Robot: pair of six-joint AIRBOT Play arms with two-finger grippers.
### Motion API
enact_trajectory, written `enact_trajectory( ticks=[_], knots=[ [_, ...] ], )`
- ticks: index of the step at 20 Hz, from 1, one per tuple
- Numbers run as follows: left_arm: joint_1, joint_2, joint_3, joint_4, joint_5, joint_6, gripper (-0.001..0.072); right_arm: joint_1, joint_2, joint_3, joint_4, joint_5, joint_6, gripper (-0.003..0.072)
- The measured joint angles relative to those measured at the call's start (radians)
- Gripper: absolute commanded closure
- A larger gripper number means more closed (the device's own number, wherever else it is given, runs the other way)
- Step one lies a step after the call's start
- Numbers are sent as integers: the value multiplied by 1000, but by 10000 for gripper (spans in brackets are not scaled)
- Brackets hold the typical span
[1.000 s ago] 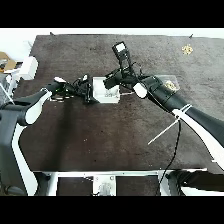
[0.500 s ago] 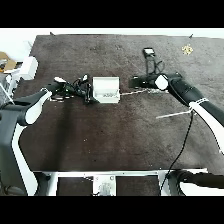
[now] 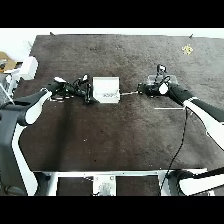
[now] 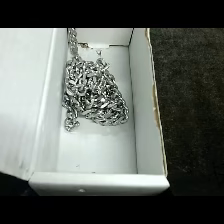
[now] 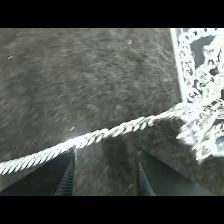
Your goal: Fold the box and place the chain.
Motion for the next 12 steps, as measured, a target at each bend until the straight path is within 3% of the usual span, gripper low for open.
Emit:
enact_trajectory(
  ticks=[2, 4, 7, 8, 9, 10, 12],
  knots=[
    [0, 0, 0, 0, 0, 0, 364, -3, -21, -1, 16, -24, 12, 273],
    [0, 0, 0, 0, 0, 0, 364, -5, -31, -1, 26, -50, 22, 370],
    [0, 0, 0, 0, 0, 0, 364, -8, -48, -1, 34, -96, 45, 379],
    [0, 0, 0, 0, 0, 0, 364, -8, -52, -1, 36, -111, 56, 550],
    [0, 0, 0, 0, 0, 0, 364, -9, -58, -2, 36, -121, 68, 635],
    [0, 0, 0, 0, 0, 0, 364, -11, -61, -2, 36, -125, 78, 680],
    [0, 0, 0, 0, 0, 0, 364, -4, -59, -2, 37, -137, 90, 680]
  ],
)
